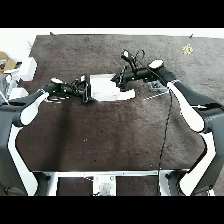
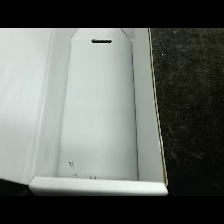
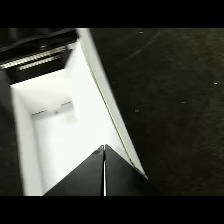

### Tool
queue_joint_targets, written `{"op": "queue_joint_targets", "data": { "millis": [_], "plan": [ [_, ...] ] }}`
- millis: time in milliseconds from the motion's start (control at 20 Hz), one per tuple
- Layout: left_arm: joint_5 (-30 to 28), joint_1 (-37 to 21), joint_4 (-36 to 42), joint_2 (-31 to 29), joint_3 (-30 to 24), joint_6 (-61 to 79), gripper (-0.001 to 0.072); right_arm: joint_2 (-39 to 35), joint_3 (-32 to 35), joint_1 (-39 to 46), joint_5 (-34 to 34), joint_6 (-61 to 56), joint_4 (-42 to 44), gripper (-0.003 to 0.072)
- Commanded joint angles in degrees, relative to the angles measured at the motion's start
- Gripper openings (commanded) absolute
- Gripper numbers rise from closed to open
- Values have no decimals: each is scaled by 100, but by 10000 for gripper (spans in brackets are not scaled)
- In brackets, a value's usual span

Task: Fold the box and place the chain.

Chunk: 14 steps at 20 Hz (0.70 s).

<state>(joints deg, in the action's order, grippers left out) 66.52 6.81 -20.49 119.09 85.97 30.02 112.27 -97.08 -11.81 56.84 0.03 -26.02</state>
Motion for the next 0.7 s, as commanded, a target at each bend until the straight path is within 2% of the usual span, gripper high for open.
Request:
{"op": "queue_joint_targets", "data": {
  "millis": [0, 150, 450, 650],
  "plan": [
    [4, 4, -4, -4, -2, 2, 224, 245, -2, -48, -782, 177, 70, 3],
    [4, 4, -4, -4, -2, 4, 224, 404, 0, -44, -1008, 192, -238, 3],
    [0, 4, -4, -4, -2, 4, 224, 573, 11, -44, -326, 192, -892, 4],
    [-2, 4, -4, -4, -2, 4, 224, 514, -2, -35, -804, 195, -831, 4]
  ]
}}
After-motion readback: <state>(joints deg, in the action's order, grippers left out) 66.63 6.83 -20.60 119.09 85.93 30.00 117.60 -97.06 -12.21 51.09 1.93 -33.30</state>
